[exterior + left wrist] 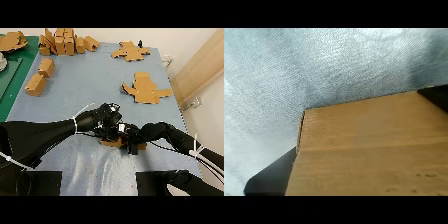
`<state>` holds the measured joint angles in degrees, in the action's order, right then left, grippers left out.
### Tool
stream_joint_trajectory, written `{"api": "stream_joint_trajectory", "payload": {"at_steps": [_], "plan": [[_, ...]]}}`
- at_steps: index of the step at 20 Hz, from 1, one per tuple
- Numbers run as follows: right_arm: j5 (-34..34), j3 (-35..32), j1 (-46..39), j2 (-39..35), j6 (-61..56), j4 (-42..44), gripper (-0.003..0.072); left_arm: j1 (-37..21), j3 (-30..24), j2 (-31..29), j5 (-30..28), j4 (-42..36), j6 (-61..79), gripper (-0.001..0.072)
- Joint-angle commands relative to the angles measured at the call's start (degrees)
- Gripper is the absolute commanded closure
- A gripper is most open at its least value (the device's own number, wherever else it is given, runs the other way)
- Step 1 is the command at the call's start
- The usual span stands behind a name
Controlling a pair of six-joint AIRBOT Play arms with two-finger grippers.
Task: Fold the box.
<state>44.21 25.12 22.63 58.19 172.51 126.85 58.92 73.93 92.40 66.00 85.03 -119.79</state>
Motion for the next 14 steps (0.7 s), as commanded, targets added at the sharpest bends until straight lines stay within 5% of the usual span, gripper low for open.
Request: {"api": "stream_joint_trajectory", "payload": {"at_steps": [1, 3, 11, 12, 13, 14], "plan": [[-0.13, 0.04, 0.0, -0.04, 0.02, 0.04, 0.0191, 0.04, 0.04, 0.11, 0.44, -0.11, 0.22, 0.0477], [-0.13, 0.04, 0.0, -0.04, 0.02, 0.04, 0.0191, 0.04, 0.04, 0.11, 0.46, -0.11, 0.22, 0.0698], [-0.13, 0.04, 0.0, -0.04, 0.02, 0.04, 0.0191, 0.04, 0.07, -0.02, 1.33, -0.37, -1.09, 0.0696], [-0.13, 0.04, 0.0, -0.04, 0.02, 0.04, 0.019, 0.02, 0.11, -0.11, 1.84, -0.33, -1.16, 0.0668], [-0.13, 0.04, 0.0, -0.04, 0.02, 0.04, 0.0191, 0.02, 0.28, -0.22, 2.08, -0.33, -1.25, 0.039], [-0.15, 0.04, 0.0, -0.04, 0.02, 0.04, 0.0191, 0.02, 0.31, -0.39, 1.95, -0.15, -1.97, 0.0219]]}}
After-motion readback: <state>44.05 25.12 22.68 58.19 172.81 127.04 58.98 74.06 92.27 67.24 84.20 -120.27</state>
